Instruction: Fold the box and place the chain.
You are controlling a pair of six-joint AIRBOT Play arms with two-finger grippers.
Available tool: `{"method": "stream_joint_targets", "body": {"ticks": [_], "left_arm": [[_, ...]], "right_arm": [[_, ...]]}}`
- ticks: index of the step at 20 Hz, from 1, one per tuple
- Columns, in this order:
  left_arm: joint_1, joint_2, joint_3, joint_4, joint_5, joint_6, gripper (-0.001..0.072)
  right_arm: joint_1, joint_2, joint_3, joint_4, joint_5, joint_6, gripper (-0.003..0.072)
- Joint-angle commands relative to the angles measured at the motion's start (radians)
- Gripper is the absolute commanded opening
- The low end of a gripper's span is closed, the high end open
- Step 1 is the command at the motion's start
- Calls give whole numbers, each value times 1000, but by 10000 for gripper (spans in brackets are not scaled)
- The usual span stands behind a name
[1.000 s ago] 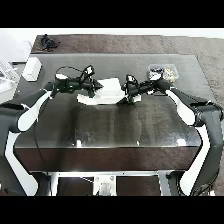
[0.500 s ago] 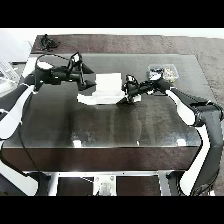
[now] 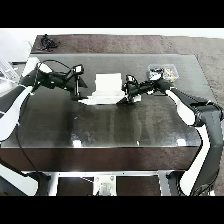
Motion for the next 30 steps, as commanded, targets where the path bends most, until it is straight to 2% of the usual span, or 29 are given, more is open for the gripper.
{"method": "stream_joint_targets", "body": {"ticks": [1,7,14,17,19,24,25,26,30], "left_arm": [[-11,0,-22,25,40,-3,669],[-64,0,-23,25,144,3,669],[-66,-48,-23,2,108,2,668],[-82,-48,-23,-22,126,30,666],[-84,-48,-23,-22,140,30,528],[-84,-49,-23,-23,142,29,526],[-84,-48,-23,-24,142,30,465],[-84,-49,-23,-24,139,30,343],[-84,-49,-23,-24,138,29,348]], "right_arm": [[0,0,0,0,0,0,582],[0,0,0,0,0,0,582],[0,0,0,0,0,0,582],[0,0,0,0,0,0,582],[0,0,0,0,0,0,582],[0,0,0,0,0,0,582],[0,0,0,0,0,0,582],[0,0,0,0,0,0,582],[0,0,0,0,0,1,582]]}}
